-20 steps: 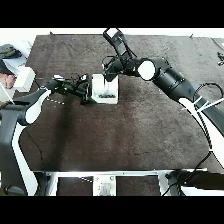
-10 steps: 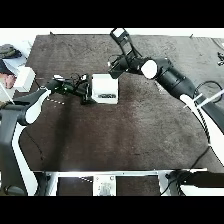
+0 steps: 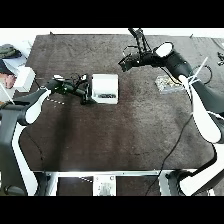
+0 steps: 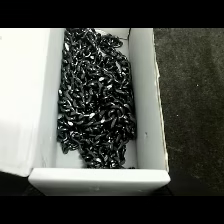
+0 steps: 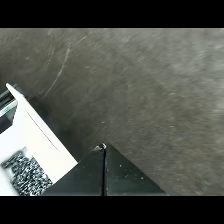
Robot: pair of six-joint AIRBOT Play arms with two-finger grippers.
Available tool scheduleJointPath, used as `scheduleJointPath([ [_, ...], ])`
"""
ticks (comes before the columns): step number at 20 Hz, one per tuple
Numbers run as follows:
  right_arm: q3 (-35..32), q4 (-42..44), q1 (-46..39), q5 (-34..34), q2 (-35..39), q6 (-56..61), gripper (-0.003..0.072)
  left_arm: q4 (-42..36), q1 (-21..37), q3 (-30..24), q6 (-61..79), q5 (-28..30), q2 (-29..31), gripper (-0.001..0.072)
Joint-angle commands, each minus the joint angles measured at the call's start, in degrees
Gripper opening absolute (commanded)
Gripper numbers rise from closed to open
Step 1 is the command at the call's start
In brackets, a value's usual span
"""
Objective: Fold the box and place the chain.
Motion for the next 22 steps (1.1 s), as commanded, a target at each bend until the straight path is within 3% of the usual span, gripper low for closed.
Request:
scheduleJointPath([
  [1,5.73,4.24,-1.46,8.07,-6.08,-3.82,0.0070,0.02,0.00,0.07,0.02,0.02,0.02,0.0243],
  [5,6.97,6.12,-1.46,12.94,-9.44,-5.55,0.0072,0.00,0.00,0.07,0.02,0.04,0.02,0.0243],
  [7,6.97,8.39,-1.46,15.28,-9.99,-8.17,0.0116,0.02,0.00,0.07,0.02,0.02,0.02,0.0243],
  [15,6.95,10.40,-0.44,24.70,-9.97,-16.31,0.0116,0.02,0.00,0.07,0.02,0.02,0.02,0.0243],
  [18,6.95,5.40,2.21,25.57,-9.97,-18.80,0.0116,0.02,0.00,0.07,0.02,0.04,0.02,0.0243],
  [19,6.97,3.17,3.17,25.33,-9.97,-19.69,0.0139,0.02,0.00,0.07,0.02,0.02,0.02,0.0243],
  [20,6.95,1.25,4.13,24.48,-9.97,-20.00,0.0215,0.02,0.00,0.07,0.02,0.02,0.02,0.0243],
  [22,6.95,-1.70,5.49,22.60,-9.97,-20.02,0.0219,0.02,0.00,0.07,0.02,0.04,0.02,0.0243],
])
